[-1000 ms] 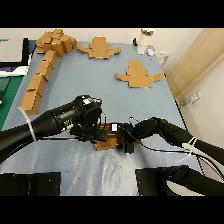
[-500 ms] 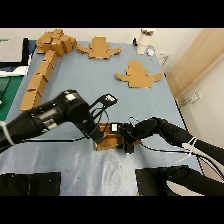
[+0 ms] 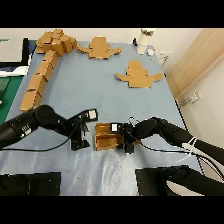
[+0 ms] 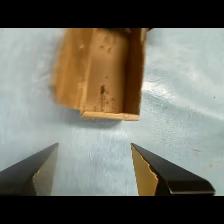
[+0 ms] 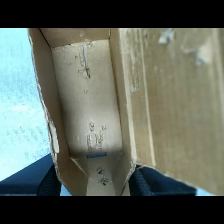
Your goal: Fold the box.
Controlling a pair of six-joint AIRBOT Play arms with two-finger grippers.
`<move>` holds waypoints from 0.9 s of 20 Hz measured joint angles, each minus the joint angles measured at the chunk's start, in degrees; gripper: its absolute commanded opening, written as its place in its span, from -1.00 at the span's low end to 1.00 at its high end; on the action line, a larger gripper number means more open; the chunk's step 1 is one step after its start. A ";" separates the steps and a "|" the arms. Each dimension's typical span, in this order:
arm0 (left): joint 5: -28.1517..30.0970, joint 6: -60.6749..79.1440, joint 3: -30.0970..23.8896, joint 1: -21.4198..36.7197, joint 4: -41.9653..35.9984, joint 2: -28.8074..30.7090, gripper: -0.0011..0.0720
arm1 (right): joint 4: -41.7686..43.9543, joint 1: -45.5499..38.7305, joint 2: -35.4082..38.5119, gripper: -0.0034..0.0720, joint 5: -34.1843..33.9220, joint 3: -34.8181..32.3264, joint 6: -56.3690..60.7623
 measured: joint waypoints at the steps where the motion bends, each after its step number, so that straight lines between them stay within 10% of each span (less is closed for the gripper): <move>1: 1.81 7.32 -2.60 0.22 -4.44 0.11 0.93 | 0.00 0.00 0.00 0.45 0.00 0.00 0.00; 18: 20.28 27.52 -12.92 -6.95 -26.64 -3.10 0.96 | -0.02 0.00 0.00 0.45 -0.26 0.00 -0.04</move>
